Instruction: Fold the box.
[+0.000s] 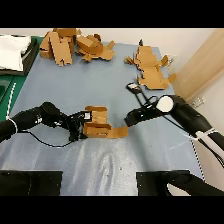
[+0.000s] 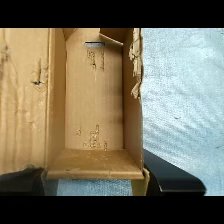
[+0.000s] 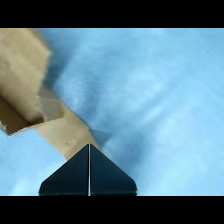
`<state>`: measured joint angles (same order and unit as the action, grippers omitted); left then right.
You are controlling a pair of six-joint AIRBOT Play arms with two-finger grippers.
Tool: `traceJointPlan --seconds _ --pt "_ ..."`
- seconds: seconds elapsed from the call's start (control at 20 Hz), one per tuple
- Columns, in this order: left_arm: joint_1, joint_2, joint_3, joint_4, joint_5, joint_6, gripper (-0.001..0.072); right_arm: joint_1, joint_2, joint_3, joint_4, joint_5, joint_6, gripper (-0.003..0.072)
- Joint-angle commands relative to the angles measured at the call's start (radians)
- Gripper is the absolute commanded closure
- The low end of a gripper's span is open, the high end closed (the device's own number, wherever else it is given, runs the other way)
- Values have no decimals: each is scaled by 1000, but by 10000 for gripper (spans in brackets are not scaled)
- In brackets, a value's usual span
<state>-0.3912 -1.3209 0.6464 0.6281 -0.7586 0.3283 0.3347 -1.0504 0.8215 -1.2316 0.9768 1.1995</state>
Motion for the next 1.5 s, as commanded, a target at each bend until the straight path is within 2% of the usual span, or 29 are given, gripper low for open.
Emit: traceJointPlan --seconds 0.0,0.25,0.4,0.5,1.05,1.45 --pt "0 0 0 0 0 0 331 -134 39 -54 -61 37 217 681" --pt "0 0 0 0 0 0 332 -164 -46 -183 119 -38 172 681" --pt "0 0 0 0 0 0 331 -164 -79 -203 339 -62 55 681" --pt "0 0 0 0 0 0 331 -146 -85 -203 406 -84 30 681" --pt "0 0 0 0 0 0 331 -105 -127 -204 407 -122 31 681" --pt "0 0 0 0 0 0 331 2 -169 -203 480 -155 18 681"
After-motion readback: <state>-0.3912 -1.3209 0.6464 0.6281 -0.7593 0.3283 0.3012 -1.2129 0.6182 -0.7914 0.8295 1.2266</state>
